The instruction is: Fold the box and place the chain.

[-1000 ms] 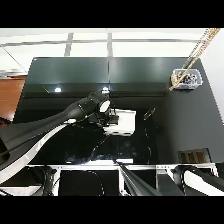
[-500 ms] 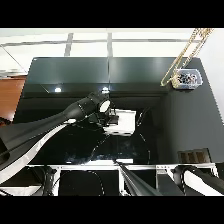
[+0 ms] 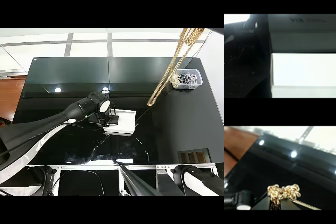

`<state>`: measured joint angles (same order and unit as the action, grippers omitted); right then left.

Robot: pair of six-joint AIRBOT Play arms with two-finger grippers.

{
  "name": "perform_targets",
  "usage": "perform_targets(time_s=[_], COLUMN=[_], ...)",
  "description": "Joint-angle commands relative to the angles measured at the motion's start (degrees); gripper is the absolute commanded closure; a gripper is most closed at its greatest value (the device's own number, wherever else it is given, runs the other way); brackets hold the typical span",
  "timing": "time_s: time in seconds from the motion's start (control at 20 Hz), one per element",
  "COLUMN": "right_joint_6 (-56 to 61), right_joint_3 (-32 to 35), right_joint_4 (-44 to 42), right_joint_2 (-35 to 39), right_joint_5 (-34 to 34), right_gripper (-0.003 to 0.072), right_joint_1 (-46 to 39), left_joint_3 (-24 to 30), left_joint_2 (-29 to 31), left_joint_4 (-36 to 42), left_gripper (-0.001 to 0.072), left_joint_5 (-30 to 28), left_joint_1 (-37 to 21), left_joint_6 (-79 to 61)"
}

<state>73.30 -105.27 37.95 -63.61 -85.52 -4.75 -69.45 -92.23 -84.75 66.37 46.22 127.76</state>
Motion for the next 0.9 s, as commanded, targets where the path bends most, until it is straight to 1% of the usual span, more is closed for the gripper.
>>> perform_targets(time_s=[0.0, 0.3, 0.4, 0.5, 0.7, 0.85], right_joint_6=[-0.2, -0.04, -0.04, -0.04, -0.07, -0.11], right_joint_3=[0.0, 0.04, 1.44, 4.26, 11.02, 15.45], right_joint_4=[0.02, 0.09, 0.02, -0.02, -0.02, -0.44], right_joint_2=[0.2, 0.2, 0.31, 0.33, 0.33, 0.31], right_joint_5=[-1.33, -5.64, -6.34, -7.34, -7.19, -5.25], right_gripper=[0.067, 0.067, 0.0671, 0.067, 0.067, 0.067], right_joint_1=[2.45, 6.27, 8.35, 10.6, 14.4, 15.3], left_joint_3=[0.0, 0.0, 0.0, 0.0, 0.0, 0.0], left_joint_2=[0.02, 0.02, 0.02, 0.02, 0.02, 0.02], left_joint_4=[-0.02, 0.0, 0.0, -0.02, -0.02, -0.02], left_gripper=[0.068, 0.0679, 0.068, 0.0679, 0.0679, 0.0679], left_joint_5=[0.09, 0.11, 0.11, 0.11, 0.11, 0.11], left_joint_1=[-0.02, -0.02, -0.02, -0.02, -0.02, -0.02], left_joint_6=[-0.02, -0.02, -0.02, -0.02, -0.02, -0.02])
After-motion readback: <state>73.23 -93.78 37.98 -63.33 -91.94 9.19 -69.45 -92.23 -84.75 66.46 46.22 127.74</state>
